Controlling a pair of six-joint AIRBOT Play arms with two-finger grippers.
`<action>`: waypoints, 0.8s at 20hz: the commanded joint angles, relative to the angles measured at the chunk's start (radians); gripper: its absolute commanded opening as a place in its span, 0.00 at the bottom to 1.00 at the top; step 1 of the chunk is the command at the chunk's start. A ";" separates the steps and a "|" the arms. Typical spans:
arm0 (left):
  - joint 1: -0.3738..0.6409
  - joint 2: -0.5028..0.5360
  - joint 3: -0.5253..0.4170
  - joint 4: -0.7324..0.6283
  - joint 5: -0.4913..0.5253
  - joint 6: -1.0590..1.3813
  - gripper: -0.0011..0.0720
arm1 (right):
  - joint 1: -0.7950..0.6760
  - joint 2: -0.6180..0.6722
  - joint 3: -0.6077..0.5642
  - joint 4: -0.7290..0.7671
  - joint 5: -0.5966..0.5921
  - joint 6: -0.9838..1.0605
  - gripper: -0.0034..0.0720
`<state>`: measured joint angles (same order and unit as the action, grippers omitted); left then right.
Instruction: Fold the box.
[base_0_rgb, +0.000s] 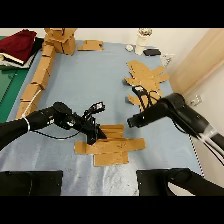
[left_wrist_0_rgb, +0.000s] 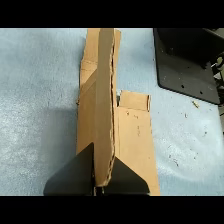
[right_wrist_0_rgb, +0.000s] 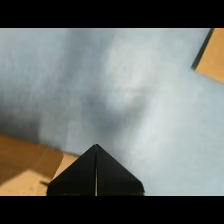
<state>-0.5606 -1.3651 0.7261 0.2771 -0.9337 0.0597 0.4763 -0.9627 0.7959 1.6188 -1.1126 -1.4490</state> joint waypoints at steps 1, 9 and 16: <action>0.000 0.001 0.000 -0.001 -0.001 0.000 0.03 | 0.154 0.194 -0.109 -0.014 -0.064 0.046 0.05; -0.001 0.001 0.000 -0.001 -0.001 0.000 0.03 | 0.688 0.377 -0.378 0.004 0.076 -0.217 0.63; -0.001 0.001 0.000 -0.001 -0.001 0.000 0.03 | 0.753 0.190 -0.395 -0.236 0.167 -0.261 0.63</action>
<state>-0.5606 -1.3651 0.7261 0.2764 -0.9352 0.0597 1.2037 -0.7151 0.4110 1.4704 -0.9955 -1.6817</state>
